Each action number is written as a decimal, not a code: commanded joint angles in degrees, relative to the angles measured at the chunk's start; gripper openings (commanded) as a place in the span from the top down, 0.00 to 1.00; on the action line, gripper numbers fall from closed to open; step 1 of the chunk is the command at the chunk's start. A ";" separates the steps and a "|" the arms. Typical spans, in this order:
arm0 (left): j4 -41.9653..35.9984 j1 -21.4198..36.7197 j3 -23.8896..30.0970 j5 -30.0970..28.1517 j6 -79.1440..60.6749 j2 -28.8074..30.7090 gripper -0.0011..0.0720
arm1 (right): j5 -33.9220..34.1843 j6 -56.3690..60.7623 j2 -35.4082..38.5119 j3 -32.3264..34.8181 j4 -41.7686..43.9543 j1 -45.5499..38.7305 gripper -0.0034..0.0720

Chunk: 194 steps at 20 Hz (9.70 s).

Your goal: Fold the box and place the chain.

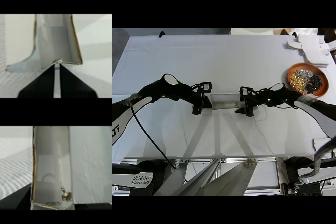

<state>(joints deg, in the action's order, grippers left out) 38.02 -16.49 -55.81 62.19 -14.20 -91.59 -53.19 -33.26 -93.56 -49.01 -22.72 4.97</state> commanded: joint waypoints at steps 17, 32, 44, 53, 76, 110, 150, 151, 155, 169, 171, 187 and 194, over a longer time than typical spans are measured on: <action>9.22 -0.04 0.02 1.11 11.34 3.80 0.97 | 0.02 0.22 0.00 -0.07 0.04 0.02 0.48; 32.57 2.14 1.66 3.43 66.93 23.80 0.97 | 0.02 0.22 0.00 -0.07 0.04 0.02 0.48; 11.50 9.94 8.92 -0.48 78.71 11.37 0.97 | 0.02 0.22 0.00 -0.07 0.04 0.02 0.48; -1.66 9.27 8.92 -1.14 71.49 4.26 0.97 | 0.02 0.20 0.00 -0.07 0.04 0.02 0.48; -16.94 3.48 8.92 -0.90 58.97 4.28 0.57 | 0.02 0.22 0.00 -0.07 0.04 0.02 0.48; -5.42 -0.63 8.90 -16.17 63.32 8.68 0.11 | -0.02 0.20 0.00 -0.07 0.04 0.02 0.48; 9.18 -9.68 3.41 -14.40 93.13 9.31 0.11 | -0.02 0.22 0.00 -0.07 0.04 0.02 0.48; 9.18 -9.68 3.17 -14.40 93.13 9.31 0.11 | -0.02 0.20 0.00 -0.07 0.04 0.02 0.48; 9.51 -9.77 2.97 -15.67 93.15 9.29 0.12 | -0.02 0.20 0.00 -0.07 0.04 0.02 0.48; 25.88 -13.25 2.97 -23.10 106.25 9.29 0.22 | -0.02 0.22 0.00 -0.07 0.04 0.02 0.48; 25.55 -13.25 2.86 -22.97 107.23 9.29 0.14 | -0.02 0.20 0.00 -0.07 0.04 0.02 0.48; 31.30 -15.34 -5.86 -8.46 111.10 9.29 0.14 | -0.02 0.22 0.00 -0.07 0.04 0.02 0.48; 28.50 -15.76 -5.86 -6.73 113.66 9.29 0.12 | -0.02 0.22 0.00 -0.07 0.04 0.02 0.48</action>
<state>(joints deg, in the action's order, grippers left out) 68.60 -32.10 -61.56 54.94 98.52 -82.30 -53.21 -33.08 -93.56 -49.04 -22.70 5.02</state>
